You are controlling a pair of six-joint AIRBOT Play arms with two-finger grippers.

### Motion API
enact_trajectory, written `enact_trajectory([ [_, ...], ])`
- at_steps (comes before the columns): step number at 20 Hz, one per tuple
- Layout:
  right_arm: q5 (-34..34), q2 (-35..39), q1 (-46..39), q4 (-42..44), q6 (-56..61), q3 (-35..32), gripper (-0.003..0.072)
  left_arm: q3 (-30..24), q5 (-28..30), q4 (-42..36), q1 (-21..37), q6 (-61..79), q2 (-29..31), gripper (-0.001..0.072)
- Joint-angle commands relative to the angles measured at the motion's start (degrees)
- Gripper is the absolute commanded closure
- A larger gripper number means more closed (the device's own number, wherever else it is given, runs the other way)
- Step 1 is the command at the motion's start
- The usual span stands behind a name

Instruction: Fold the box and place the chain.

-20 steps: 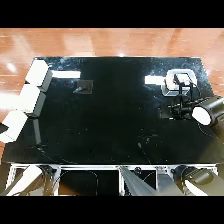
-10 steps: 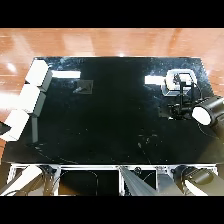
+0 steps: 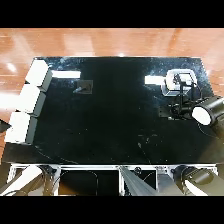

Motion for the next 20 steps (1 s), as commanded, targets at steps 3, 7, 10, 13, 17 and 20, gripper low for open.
enact_trajectory([
  [3,-2.95,-0.42,-0.02,-0.72,-1.57,3.21,0.0655,3.15,-0.81,-26.97,-2.58,-7.10,1.16,0.0191],
  [7,-0.35,-2.40,0.13,1.64,-3.30,13.57,0.0654,5.53,-1.90,-36.26,-23.19,-4.59,3.28,0.0690],
  [10,1.68,-2.67,0.09,3.56,-3.23,15.69,0.0655,5.88,-5.70,-26.60,-44.83,-7.72,6.40,0.0692],
  [13,4.92,-2.97,-0.48,1.44,-1.81,13.33,0.0656,3.43,-13.09,-5.75,-64.22,-29.14,10.75,0.0692],
  [17,0.72,-2.97,-4.52,1.27,2.45,1.51,0.0655,-4.74,-17.62,16.79,-79.67,-58.60,12.63,0.0691],
  [20,0.48,-2.97,-5.03,0.46,2.38,-0.96,0.0656,-5.64,-18.58,18.71,-81.88,-61.35,12.50,0.0689],
])
